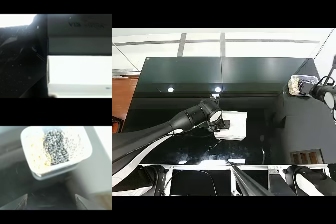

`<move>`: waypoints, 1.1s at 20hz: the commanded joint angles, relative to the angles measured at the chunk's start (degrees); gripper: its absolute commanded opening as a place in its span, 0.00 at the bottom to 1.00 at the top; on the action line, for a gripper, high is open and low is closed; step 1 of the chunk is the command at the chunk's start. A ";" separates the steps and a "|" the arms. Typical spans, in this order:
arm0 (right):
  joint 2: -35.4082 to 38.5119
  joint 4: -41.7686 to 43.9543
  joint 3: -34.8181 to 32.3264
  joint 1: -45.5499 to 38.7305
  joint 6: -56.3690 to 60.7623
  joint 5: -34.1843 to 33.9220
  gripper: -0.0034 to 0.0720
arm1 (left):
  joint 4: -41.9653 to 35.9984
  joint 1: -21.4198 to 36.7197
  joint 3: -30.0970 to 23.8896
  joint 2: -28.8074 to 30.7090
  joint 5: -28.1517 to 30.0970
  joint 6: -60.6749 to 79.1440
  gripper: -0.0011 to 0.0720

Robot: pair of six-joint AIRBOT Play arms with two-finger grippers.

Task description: Fold the box and place the chain.

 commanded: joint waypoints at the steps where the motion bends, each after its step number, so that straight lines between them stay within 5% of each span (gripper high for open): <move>1: -10.82 31.54 4.04 -10.67 -14.84 -9.75 1.00 | 0.22 0.04 0.02 -0.02 -0.02 0.02 0.05; 3: -19.58 39.63 13.09 -12.79 -19.08 -2.36 1.00 | 0.22 0.04 0.02 -0.02 -0.02 0.02 0.05; 7: -34.49 38.84 32.44 -13.57 -12.04 12.07 1.00 | 0.20 0.04 0.02 -0.02 -0.04 0.02 0.05; 9: -38.21 38.77 37.29 -13.57 -8.44 11.87 0.79 | 0.20 0.04 0.02 -0.02 -0.04 0.02 0.05; 21: -45.11 34.97 38.91 -13.75 -2.89 13.51 0.78 | 0.20 0.04 0.02 -0.02 -0.04 0.02 0.05; 22: -45.11 35.10 38.91 -13.77 -3.52 13.49 0.59 | 0.20 0.04 0.02 -0.02 -0.04 0.02 0.05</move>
